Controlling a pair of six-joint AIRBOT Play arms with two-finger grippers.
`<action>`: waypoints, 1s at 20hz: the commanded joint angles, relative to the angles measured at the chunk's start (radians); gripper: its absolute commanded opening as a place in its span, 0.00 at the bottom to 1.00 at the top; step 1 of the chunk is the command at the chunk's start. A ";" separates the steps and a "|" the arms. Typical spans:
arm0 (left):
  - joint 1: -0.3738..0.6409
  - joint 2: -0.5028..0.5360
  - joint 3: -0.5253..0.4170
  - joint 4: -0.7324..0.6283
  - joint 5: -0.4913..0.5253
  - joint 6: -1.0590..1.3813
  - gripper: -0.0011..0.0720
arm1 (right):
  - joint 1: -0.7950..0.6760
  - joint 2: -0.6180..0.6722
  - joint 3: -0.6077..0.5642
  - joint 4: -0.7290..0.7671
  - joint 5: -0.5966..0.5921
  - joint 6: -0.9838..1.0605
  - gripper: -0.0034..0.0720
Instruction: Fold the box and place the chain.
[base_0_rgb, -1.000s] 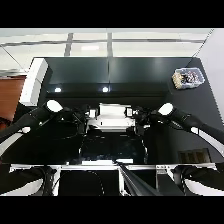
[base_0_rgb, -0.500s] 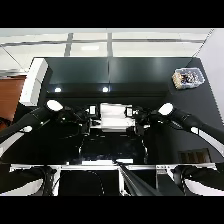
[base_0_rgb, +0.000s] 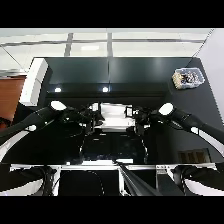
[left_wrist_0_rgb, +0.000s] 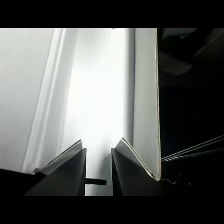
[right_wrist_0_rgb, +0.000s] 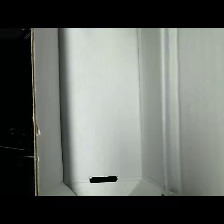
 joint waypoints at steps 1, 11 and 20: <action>-0.010 -0.003 0.001 0.004 0.011 -0.007 0.29 | 0.001 0.000 0.000 0.000 0.000 0.000 0.31; -0.010 -0.003 0.001 0.007 0.010 -0.007 0.43 | 0.001 0.000 0.000 0.000 0.000 0.000 0.31; 0.025 0.051 0.001 0.163 0.003 -0.233 0.05 | 0.001 0.000 0.000 0.000 0.000 0.000 0.31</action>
